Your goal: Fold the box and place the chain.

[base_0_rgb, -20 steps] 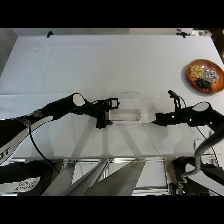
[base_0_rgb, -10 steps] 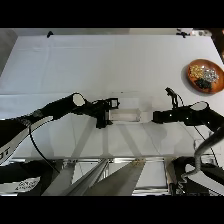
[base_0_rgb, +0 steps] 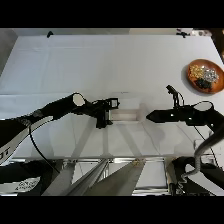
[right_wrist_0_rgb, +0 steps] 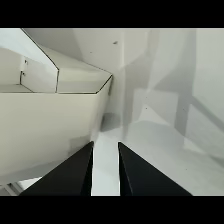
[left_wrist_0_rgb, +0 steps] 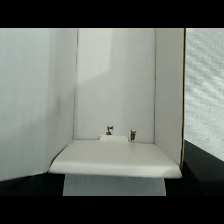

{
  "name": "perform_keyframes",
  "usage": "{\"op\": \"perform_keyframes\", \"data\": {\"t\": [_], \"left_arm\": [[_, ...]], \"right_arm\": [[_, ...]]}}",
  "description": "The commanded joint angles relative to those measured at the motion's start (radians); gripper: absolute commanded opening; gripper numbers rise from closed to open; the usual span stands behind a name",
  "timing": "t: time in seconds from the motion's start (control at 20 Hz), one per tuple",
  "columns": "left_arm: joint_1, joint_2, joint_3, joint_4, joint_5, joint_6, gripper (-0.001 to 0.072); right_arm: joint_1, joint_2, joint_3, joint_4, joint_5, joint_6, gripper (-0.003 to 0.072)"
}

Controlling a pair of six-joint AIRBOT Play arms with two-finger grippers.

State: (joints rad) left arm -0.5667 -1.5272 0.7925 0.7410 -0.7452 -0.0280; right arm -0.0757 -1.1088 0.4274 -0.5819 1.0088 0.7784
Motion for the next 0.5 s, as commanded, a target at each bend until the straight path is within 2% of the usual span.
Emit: {"op": "perform_keyframes", "data": {"t": [0.0,0.2,0.25,0.3,0.45], "left_arm": [[0.000,-0.001,0.000,0.000,0.000,0.000,0.0212],[0.000,-0.001,0.000,0.000,0.000,0.000,0.0212],[0.000,-0.001,0.000,0.000,0.000,0.000,0.0212],[0.000,-0.001,0.000,0.000,0.000,0.000,0.0212],[0.000,-0.001,0.000,0.000,0.000,0.000,0.0212]], "right_arm": [[0.001,0.016,0.001,0.056,0.005,-0.003,0.0182],[0.025,0.016,0.001,0.071,-0.004,-0.010,0.0205],[0.040,0.016,0.001,0.080,-0.013,-0.010,0.0222],[0.055,0.016,0.001,0.096,-0.026,-0.010,0.0270],[0.081,0.016,0.009,0.120,-0.037,-0.009,0.0272]]}}
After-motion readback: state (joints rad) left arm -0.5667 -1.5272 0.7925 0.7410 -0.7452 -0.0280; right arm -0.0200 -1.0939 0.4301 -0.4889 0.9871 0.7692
